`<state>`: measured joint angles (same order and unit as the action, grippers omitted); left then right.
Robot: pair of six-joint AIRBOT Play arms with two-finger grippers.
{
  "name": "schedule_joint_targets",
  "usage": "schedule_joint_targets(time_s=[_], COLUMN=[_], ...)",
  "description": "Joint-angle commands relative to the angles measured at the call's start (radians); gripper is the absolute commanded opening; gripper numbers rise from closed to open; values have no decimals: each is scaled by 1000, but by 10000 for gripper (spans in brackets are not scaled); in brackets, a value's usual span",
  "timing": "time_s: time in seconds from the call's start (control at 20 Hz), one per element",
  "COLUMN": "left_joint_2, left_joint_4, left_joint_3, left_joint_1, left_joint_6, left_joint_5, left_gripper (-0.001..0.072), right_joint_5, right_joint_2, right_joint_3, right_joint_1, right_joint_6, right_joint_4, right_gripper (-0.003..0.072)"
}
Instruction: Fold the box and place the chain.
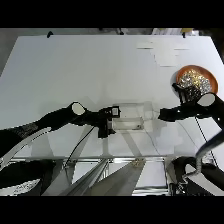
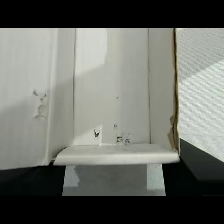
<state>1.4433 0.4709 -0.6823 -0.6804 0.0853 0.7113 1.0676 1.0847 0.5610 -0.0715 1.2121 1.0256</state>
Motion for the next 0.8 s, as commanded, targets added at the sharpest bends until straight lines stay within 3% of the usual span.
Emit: schedule_joint_targets(time_s=[0.0,0.4,0.75], left_joint_2=[0,0,0], left_joint_4=[0,0,0], left_joint_3=[1,1,1], left_joint_1=[-1,-1,-1], left_joint_6=[0,0,0], left_joint_5=[0,0,0], left_gripper=[254,254,254], right_joint_5=[-21,-40,12], right_joint_2=[17,67,66], right_joint_3=[-3,-62,-102], right_joint_1=[28,47,47], right_joint_6=[-16,-6,-97], right_joint_4=[-34,-42,-201], right_gripper=[16,16,16])
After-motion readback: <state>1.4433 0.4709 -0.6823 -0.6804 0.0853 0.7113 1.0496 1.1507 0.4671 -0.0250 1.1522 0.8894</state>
